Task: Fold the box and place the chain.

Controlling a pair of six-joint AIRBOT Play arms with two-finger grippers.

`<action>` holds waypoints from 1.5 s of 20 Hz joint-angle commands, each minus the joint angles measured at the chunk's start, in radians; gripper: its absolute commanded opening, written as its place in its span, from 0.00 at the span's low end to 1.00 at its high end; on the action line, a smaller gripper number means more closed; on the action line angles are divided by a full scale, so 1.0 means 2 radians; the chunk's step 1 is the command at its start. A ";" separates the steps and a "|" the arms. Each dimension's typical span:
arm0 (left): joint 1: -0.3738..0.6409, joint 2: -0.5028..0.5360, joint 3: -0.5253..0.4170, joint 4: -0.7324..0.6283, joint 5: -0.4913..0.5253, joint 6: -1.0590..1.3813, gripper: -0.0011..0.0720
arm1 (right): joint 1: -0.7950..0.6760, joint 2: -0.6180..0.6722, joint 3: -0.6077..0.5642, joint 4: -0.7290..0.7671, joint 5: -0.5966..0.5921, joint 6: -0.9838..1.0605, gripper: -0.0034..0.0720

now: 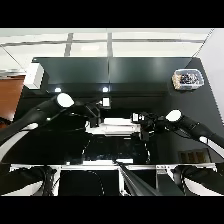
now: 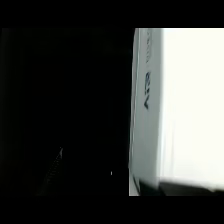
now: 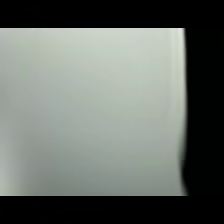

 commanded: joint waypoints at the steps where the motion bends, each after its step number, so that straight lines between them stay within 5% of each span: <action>1: 0.042 0.070 0.002 0.103 -0.078 -0.138 0.75 | 0.000 0.000 0.000 0.000 0.000 -0.001 0.65; 3: 0.069 0.092 0.002 0.119 -0.157 -0.227 0.74 | 0.000 0.000 0.000 0.000 0.000 -0.001 0.65; 4: 0.079 0.093 0.002 0.112 -0.191 -0.265 0.62 | 0.000 0.000 0.000 0.000 0.001 -0.001 0.65; 5: 0.081 0.091 0.001 0.102 -0.222 -0.306 0.25 | 0.000 0.000 0.000 0.000 0.000 -0.001 0.65; 6: 0.079 0.084 0.000 0.086 -0.253 -0.321 0.05 | 0.000 0.000 0.000 -0.001 0.001 -0.001 0.65; 8: 0.060 0.066 -0.005 0.012 -0.301 -0.322 0.05 | 0.000 0.000 0.000 -0.001 0.001 -0.001 0.65; 10: 0.028 0.047 -0.015 -0.067 -0.272 -0.314 0.05 | 0.000 0.000 0.000 -0.001 0.001 -0.001 0.65; 16: 0.008 0.022 -0.017 -0.209 -0.056 -0.229 0.05 | 0.000 0.000 0.000 -0.001 0.001 -0.001 0.65; 21: 0.008 0.010 -0.017 -0.176 0.083 -0.219 0.05 | 0.000 0.000 0.000 -0.001 0.001 -0.001 0.65; 30: -0.004 -0.080 -0.017 -0.128 -0.016 -0.229 0.05 | 0.000 0.000 0.000 -0.001 0.001 -0.001 0.65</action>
